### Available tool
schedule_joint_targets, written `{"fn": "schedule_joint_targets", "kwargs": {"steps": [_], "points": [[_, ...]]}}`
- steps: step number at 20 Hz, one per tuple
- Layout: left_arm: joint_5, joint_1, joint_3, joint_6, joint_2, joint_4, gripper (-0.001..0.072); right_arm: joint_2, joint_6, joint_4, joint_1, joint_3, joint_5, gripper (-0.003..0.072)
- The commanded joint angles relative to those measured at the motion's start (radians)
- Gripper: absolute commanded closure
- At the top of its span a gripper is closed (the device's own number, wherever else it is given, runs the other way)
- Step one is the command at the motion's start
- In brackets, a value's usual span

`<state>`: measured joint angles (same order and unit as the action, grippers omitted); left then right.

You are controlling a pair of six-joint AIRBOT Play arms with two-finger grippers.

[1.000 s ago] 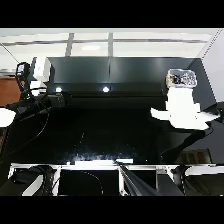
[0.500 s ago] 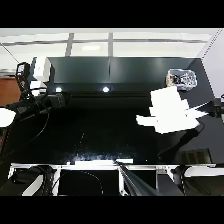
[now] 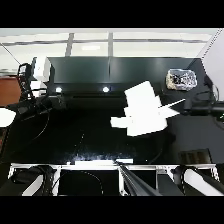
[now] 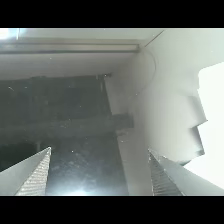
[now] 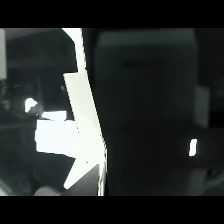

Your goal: Fold the box and place the chain.

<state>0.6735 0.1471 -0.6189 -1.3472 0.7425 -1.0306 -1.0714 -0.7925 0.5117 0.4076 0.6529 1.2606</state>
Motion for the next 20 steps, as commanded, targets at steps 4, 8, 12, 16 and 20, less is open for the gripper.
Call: {"fn": "schedule_joint_targets", "kwargs": {"steps": [4, 8, 12, 16, 20], "points": [[0.057, 0.138, 0.001, 0.0, 0.098, 0.063, 0.0003, 0.353, -0.043, -0.048, -0.422, -0.29, -0.386, 0.0638], [0.155, 0.159, 0.001, 0.083, 0.276, 0.277, 0.0003, 0.354, -0.046, -0.005, -0.624, -0.339, -0.578, 0.0638], [0.25, 0.13, 0.001, 0.283, 0.421, 0.503, 0.0003, 0.353, -0.053, -0.003, -0.736, -0.35, -0.693, 0.0637], [0.318, 0.078, 0.001, 0.381, 0.529, 0.567, 0.0003, 0.354, -0.06, -0.004, -0.752, -0.35, -0.697, 0.0637], [0.333, 0.066, 0.001, 0.567, 0.62, 0.708, 0.0003, 0.353, -0.061, -0.005, -0.752, -0.35, -0.697, 0.0637]]}}
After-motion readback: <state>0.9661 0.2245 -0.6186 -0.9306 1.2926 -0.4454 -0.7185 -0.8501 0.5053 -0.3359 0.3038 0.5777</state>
